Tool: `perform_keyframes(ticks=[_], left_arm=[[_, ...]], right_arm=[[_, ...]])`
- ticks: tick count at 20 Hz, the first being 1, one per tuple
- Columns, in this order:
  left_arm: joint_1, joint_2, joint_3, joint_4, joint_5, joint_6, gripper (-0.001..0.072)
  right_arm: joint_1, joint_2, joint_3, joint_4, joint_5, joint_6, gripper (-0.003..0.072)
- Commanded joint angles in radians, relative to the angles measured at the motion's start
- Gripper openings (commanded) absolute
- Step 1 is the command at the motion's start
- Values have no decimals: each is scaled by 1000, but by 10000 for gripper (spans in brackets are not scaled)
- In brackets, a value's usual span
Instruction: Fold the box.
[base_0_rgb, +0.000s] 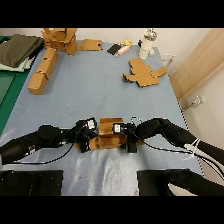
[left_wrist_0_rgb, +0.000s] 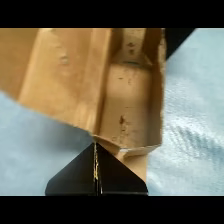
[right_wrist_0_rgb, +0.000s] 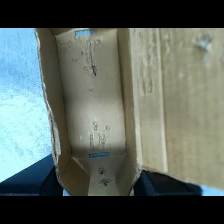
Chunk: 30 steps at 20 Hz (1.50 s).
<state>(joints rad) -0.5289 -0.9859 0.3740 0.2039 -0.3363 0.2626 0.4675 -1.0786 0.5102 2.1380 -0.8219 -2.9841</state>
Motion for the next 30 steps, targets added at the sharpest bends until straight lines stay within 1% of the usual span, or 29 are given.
perform_keyframes(ticks=[1, 2, 3, 4, 5, 6, 7, 9, 11, 12, 13, 15, 16, 17, 19, 22, 26, 27, 30], left_arm=[[1, 142, 0, 461, -39, -526, 12], [9, 179, 0, 649, -121, -755, 11], [26, 217, 1, 834, -214, -1063, 11], [52, 255, 6, 972, -301, -1379, 11], [88, 298, 10, 1076, -385, -1694, 11], [126, 339, 10, 1124, -452, -1931, 11], [164, 376, 10, 1129, -518, -2097, 11], [218, 418, 10, 1124, -624, -2214, 11], [282, 410, 4, 1128, -701, -2273, 11], [308, 393, -4, 1109, -709, -2272, 11], [326, 370, -12, 1049, -702, -2248, 11], [318, 326, -19, 888, -637, -2133, 10], [303, 303, -20, 823, -595, -2100, 10], [283, 283, -20, 787, -559, -2081, 10], [224, 245, -20, 760, -491, -2076, 10], [134, 194, -22, 758, -396, -2076, 9], [78, 144, -22, 728, -329, -2027, 9], [73, 144, -22, 707, -315, -2004, 9], [74, 144, -22, 562, -294, -1841, 9]], right_arm=[[0, 0, 0, 0, 0, 0, 510], [0, 0, 0, 0, 0, 0, 510], [0, 0, 0, 0, 0, 0, 509], [0, 0, 0, 0, 0, 0, 509], [0, 0, 0, 0, 0, 0, 509], [0, 0, 0, 0, 0, 0, 509], [0, 0, 0, 0, 0, 0, 510], [0, 0, 0, 0, 0, 0, 509], [0, 0, 0, 0, 0, 0, 509], [0, 0, 0, -1, 0, 0, 509], [0, 0, 0, -3, 0, 0, 509], [0, 0, 0, -3, 0, 0, 509], [0, 0, 0, -3, 0, 0, 509], [0, 0, 0, -3, 0, 0, 509], [0, 0, 0, -3, 0, 0, 509], [0, 0, 0, -3, 0, 0, 509], [0, 0, 0, -3, 0, 0, 509], [0, 0, 0, -3, 0, 0, 509], [0, 0, 0, -3, 0, 0, 509]])
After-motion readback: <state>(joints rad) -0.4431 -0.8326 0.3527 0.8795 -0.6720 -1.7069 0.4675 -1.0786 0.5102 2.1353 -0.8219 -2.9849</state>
